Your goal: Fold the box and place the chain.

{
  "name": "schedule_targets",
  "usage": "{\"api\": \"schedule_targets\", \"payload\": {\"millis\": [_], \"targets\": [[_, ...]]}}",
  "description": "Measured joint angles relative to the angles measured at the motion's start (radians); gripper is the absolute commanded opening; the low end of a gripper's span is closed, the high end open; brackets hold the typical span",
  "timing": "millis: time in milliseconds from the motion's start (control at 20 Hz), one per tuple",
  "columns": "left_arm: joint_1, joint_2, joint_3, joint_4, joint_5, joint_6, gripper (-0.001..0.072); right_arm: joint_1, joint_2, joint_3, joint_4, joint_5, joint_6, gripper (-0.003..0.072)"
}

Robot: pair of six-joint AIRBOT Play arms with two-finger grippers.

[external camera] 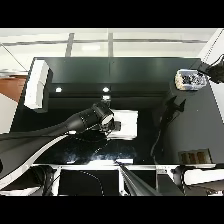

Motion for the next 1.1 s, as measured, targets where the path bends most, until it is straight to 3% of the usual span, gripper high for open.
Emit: {"api": "schedule_targets", "payload": {"millis": [250,700,800,900,1100], "targets": [[0.000,0.000,0.000,-0.002,0.001,0.000,0.0028,-0.009,-0.150,0.134,0.011,0.037,0.031,0.0586],[0.000,0.000,0.000,-0.003,0.004,0.000,0.0028,-0.011,-0.266,0.169,0.025,-0.039,0.093,0.0545],[0.000,0.000,0.000,-0.003,0.004,0.000,0.0028,-0.011,-0.280,0.170,0.023,-0.059,0.109,0.0414],[0.000,0.000,0.000,-0.003,0.003,0.000,0.0028,-0.011,-0.290,0.170,0.022,-0.067,0.121,0.0058],[0.000,0.000,0.000,-0.003,0.004,0.000,0.0028,-0.011,-0.293,0.190,0.031,-0.031,0.114,0.0039]]}}
